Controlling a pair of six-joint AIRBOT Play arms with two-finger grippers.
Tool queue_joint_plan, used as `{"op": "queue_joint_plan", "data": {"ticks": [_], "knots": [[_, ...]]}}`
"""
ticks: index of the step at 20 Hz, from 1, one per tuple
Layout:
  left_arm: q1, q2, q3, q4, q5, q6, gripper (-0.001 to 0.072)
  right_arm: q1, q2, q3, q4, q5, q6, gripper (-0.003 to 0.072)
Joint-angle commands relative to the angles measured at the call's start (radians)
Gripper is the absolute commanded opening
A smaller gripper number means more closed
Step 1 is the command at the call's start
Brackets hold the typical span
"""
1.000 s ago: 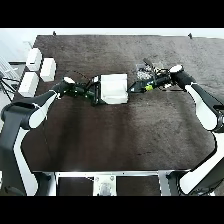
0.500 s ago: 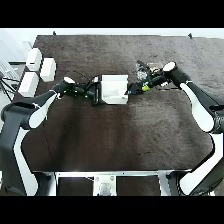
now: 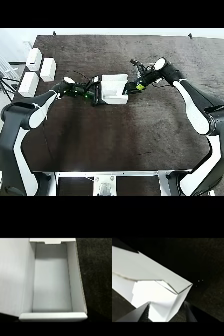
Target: Fold the box and place the chain.
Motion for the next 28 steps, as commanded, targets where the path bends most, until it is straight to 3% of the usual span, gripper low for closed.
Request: {"op": "queue_joint_plan", "data": {"ticks": [1, 12, 18, 20, 26, 28], "knots": [[0.000, 0.000, 0.000, 0.001, 0.001, 0.001, 0.0356, 0.027, -0.001, 0.008, -0.061, -0.033, 0.101, 0.0506], [0.000, 0.000, 0.000, 0.001, 0.000, -0.001, 0.0356, 0.134, -0.022, 0.060, -0.386, -0.053, 0.424, 0.0493], [0.000, 0.000, 0.000, 0.001, 0.000, -0.001, 0.0357, 0.177, -0.078, 0.146, -0.535, 0.047, 0.578, 0.0491], [0.000, 0.000, 0.000, 0.001, 0.000, -0.001, 0.0356, 0.183, -0.078, 0.163, -0.546, 0.048, 0.582, 0.0423], [0.000, 0.000, 0.000, 0.001, 0.000, -0.001, 0.0356, 0.195, -0.078, 0.180, -0.564, 0.047, 0.647, 0.0391], [0.000, 0.000, 0.000, 0.001, 0.001, -0.001, 0.0356, 0.195, -0.081, 0.180, -0.564, 0.048, 0.658, 0.0331]]}}
